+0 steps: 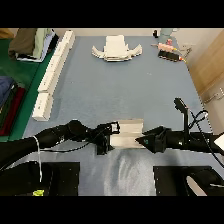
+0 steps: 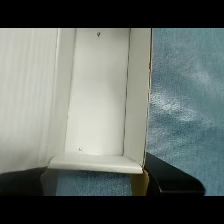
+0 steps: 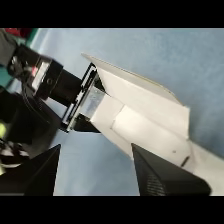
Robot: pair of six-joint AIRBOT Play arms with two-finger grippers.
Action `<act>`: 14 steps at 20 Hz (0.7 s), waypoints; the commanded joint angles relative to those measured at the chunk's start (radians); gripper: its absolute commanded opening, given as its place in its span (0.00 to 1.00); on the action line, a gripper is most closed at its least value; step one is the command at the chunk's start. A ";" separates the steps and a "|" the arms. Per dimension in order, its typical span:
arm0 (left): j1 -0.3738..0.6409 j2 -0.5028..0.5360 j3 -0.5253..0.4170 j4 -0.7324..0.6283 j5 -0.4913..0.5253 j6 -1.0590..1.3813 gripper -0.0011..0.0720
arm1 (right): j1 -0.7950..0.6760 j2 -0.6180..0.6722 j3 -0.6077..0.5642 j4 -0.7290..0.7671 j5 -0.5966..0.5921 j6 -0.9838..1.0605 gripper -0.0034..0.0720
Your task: Fold the box.
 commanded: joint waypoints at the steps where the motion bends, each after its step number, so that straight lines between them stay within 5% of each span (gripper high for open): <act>1: 0.000 0.000 0.001 0.000 0.000 0.000 0.59 | 0.001 -0.077 0.001 0.079 -0.011 0.185 0.98; 2: 0.000 0.000 0.001 0.000 0.000 0.000 0.59 | 0.003 -0.114 0.001 0.080 -0.014 0.200 0.98; 3: 0.000 0.000 0.001 0.000 0.001 0.000 0.59 | 0.007 -0.156 0.001 0.084 -0.013 0.208 0.87; 4: 0.000 0.000 0.001 0.000 0.000 0.000 0.59 | 0.012 -0.197 0.001 0.102 -0.013 0.199 0.58; 5: 0.000 0.000 0.001 0.000 0.001 0.000 0.59 | 0.021 -0.240 0.001 0.148 -0.022 0.164 0.40; 10: 0.000 0.000 0.001 0.000 0.000 0.000 0.59 | 0.050 -0.441 0.016 0.461 -0.161 -0.152 0.40; 14: 0.000 0.000 0.001 0.000 0.000 0.000 0.59 | 0.050 -0.597 0.148 0.312 -0.257 -0.236 0.33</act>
